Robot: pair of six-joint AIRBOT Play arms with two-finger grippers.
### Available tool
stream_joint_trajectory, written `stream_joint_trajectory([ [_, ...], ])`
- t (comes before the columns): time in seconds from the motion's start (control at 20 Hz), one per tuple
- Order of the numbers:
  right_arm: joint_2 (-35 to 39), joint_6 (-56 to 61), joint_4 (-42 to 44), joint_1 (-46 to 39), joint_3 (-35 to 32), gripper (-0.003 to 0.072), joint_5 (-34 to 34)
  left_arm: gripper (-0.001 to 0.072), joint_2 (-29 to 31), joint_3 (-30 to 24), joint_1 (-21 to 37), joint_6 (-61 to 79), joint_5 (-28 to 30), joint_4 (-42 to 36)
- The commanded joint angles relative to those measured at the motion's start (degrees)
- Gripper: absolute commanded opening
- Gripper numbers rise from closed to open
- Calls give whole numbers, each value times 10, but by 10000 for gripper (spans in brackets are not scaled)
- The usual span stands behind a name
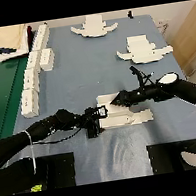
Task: Fold the box.
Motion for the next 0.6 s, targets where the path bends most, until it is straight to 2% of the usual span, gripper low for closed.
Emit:
stream_joint_trajectory([
  [0.0, -79, -29, -9, 1, 36, 216, -24, 525, 0, 0, 0, 0, 0, 0],
  [0.2, -122, -35, -41, 11, 35, 217, -20, 525, 0, 0, 0, 0, 0, 0],
  [0.55, -121, -50, -52, 21, 45, 216, -15, 524, 0, 0, 0, 0, 0, 0],
])
